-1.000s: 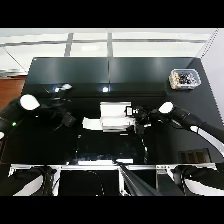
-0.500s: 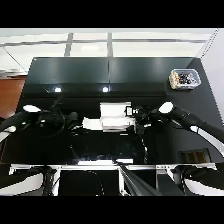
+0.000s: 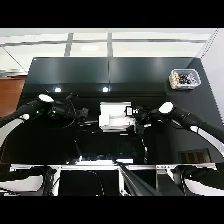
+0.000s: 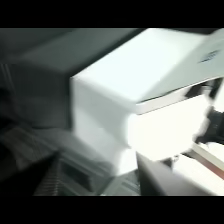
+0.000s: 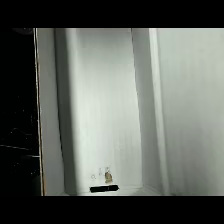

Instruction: Fold the box and place the chain.

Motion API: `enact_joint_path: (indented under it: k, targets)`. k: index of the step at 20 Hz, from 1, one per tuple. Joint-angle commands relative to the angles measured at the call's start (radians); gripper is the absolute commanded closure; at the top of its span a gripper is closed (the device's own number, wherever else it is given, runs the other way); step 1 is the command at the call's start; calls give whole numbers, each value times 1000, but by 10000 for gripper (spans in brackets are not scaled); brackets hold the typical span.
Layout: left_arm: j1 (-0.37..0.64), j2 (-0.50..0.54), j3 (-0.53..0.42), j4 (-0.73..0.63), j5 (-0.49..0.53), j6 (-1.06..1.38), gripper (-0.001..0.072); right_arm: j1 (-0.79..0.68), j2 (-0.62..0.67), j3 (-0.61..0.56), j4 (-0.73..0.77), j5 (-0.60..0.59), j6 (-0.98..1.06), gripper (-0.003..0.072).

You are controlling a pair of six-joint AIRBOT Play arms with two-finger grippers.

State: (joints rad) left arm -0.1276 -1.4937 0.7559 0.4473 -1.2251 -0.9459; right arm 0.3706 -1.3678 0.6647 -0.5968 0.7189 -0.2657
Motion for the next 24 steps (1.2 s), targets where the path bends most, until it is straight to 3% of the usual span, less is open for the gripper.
enact_joint_path:
  k: [1,2,3,4,9,11,19,24]
  targets:
    - [-17,-4,54,-36,-42,21,176,-1,-1,0,0,0,0,675]
    - [-45,-4,64,-29,-17,13,179,-1,-1,0,0,0,0,675]
    - [-79,-4,78,-5,17,-3,254,-1,-1,0,0,0,0,675]
    - [-110,-3,99,45,43,-41,269,-1,-1,0,0,0,0,675]
    - [-267,-3,242,357,103,-392,269,-1,-1,0,0,0,0,675]
    - [-322,-3,276,457,144,-518,320,-1,-1,0,0,0,0,675]
    - [-475,-6,304,811,177,-960,320,-1,-1,0,0,0,0,675]
    - [-579,-21,373,981,151,-1221,320,-1,-1,0,0,-1,0,675]
